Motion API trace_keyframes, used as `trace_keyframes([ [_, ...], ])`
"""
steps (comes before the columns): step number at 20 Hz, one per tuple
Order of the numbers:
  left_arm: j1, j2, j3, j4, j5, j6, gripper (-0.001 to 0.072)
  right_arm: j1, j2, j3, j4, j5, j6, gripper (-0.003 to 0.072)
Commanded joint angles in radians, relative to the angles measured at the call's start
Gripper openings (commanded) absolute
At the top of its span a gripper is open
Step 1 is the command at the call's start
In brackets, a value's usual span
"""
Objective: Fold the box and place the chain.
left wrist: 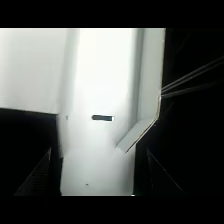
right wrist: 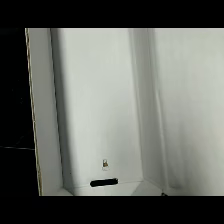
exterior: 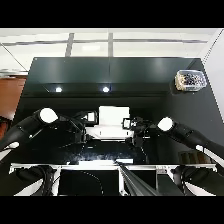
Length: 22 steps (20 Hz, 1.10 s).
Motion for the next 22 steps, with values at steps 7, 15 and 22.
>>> trace_keyframes([
  [7, -0.054, -0.039, -0.002, -0.079, 0.110, 0.020, 0.0401, 0.000, 0.000, 0.000, 0.000, 0.001, 0.004, 0.0541],
  [15, -0.061, -0.040, -0.002, -0.145, 0.103, 0.020, 0.0340, 0.000, 0.000, 0.000, 0.000, 0.000, 0.004, 0.0541],
  [22, -0.097, -0.081, -0.002, -0.222, 0.116, 0.020, 0.0327, 0.000, 0.000, 0.000, 0.000, 0.000, 0.004, 0.0541],
])
